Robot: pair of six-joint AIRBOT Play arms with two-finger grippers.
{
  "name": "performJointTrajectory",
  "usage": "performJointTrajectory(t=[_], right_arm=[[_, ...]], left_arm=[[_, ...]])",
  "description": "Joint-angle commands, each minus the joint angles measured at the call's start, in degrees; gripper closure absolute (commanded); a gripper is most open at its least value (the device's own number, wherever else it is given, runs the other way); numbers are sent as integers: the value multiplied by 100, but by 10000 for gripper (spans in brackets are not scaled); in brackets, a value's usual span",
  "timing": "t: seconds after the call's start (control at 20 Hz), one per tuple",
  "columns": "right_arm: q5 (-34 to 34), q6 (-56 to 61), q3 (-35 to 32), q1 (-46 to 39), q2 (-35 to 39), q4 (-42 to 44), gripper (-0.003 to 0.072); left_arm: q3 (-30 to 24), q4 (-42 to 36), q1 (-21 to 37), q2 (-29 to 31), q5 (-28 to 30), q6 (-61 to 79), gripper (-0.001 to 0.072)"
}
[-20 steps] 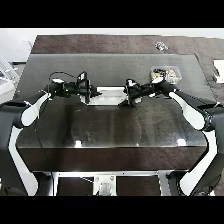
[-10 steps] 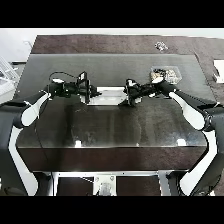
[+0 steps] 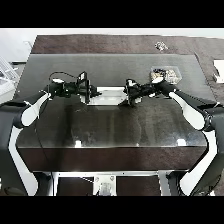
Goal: Fold the box and place the chain.
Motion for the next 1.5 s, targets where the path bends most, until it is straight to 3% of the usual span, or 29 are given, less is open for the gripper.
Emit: performJointTrajectory(t=[0.0,0.1,0.15,0.2,0.25,0.55,0.6,0.65,0.7,1.15,1.25,1.3,1.35,1.45], right_arm=[[0,2,-2,2,-4,2,109],[0,2,-2,2,-4,2,109],[0,2,-2,2,-4,2,109],[0,2,-2,2,-4,0,109],[0,2,-2,2,-4,2,109],[0,2,-2,2,-4,2,109],[0,2,-2,2,-4,0,109],[0,2,-2,2,-4,2,109],[0,2,-2,2,-4,0,109],[-2,2,-2,2,-4,2,109],[-2,2,-2,2,-4,4,109],[-2,2,-2,2,-4,2,109],[-2,2,-2,2,-4,2,109],[-2,2,-2,2,-4,2,109]], left_arm=[[0,-2,2,-2,0,2,686],[0,-2,2,-2,-11,2,682],[0,-7,2,-2,-13,2,471],[0,-24,2,0,-17,2,318],[0,-33,2,9,-22,2,351],[11,-424,2,57,-326,50,348],[15,-501,2,66,-415,55,290],[13,-601,2,83,-452,48,122],[13,-627,7,131,-459,50,59],[195,-420,195,1174,-529,-92,49],[203,-382,413,1414,-734,-317,76],[205,-365,527,1513,-892,-448,337],[203,-284,632,1609,-1163,-452,656],[203,-245,765,1779,-1679,-599,691]])
